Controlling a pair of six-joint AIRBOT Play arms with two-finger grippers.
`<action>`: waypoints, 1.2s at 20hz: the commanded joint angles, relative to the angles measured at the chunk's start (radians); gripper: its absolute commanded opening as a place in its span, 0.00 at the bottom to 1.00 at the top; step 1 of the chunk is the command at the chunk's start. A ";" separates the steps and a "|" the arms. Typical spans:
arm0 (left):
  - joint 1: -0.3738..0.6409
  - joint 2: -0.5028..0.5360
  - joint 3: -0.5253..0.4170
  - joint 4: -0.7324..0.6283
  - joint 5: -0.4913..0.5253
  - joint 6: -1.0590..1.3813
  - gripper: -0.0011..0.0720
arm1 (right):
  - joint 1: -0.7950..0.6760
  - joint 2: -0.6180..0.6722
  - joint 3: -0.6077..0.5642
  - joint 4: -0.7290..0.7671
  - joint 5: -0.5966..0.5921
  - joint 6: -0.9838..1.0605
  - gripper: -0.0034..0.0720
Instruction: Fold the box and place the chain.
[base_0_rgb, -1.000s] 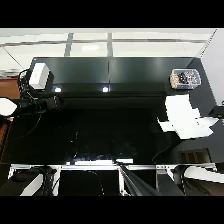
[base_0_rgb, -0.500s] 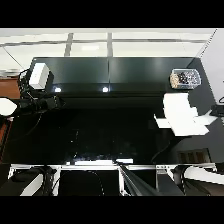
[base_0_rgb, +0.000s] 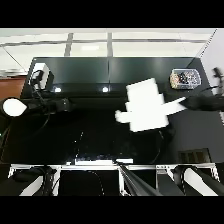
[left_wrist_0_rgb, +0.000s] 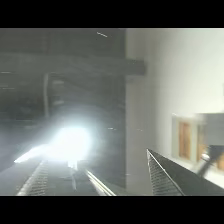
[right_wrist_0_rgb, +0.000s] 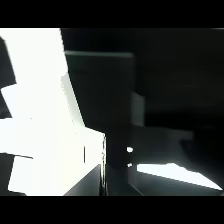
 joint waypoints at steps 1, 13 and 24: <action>-0.102 -0.064 0.001 -0.125 0.052 0.054 0.98 | 0.245 0.076 -0.232 0.262 -0.208 -0.052 0.07; -0.050 -0.668 0.206 -0.799 -0.308 0.634 0.96 | 0.663 0.074 -0.383 0.351 -0.635 -0.053 0.07; -0.077 -0.763 0.383 -0.507 -0.543 0.846 0.38 | 0.663 0.074 -0.383 0.360 -0.623 -0.053 0.07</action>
